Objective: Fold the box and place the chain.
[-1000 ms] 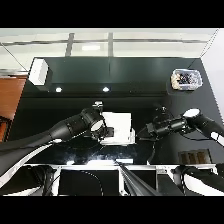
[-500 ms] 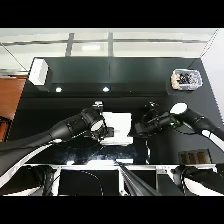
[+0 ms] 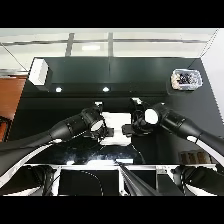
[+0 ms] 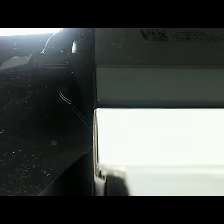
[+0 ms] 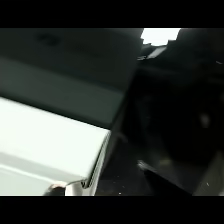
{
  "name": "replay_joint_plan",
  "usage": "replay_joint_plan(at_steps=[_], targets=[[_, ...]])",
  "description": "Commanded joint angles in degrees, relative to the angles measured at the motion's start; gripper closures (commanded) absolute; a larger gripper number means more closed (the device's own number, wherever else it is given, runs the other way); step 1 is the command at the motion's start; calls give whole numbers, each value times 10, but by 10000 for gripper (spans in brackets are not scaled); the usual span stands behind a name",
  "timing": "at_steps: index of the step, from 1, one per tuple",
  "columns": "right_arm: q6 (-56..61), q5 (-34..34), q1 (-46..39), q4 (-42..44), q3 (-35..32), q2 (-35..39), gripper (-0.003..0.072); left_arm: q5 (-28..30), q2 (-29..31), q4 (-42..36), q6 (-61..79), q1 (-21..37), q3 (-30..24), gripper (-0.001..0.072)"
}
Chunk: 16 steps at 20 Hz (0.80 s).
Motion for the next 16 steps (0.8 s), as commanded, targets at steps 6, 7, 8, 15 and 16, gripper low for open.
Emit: replay_joint_plan(at_steps=[6,7,8,15,16], targets=[[181,-3,75,-90,14,-15,378,0,0,0,0,0,1,684],[186,-2,75,-90,14,-17,377,0,0,0,0,0,1,684],[186,-2,75,-89,14,-18,378,0,0,0,0,0,1,684],[189,19,75,-90,17,-32,490,0,0,0,0,0,1,684],[189,18,75,-90,18,-32,500,0,0,0,0,0,1,684]])
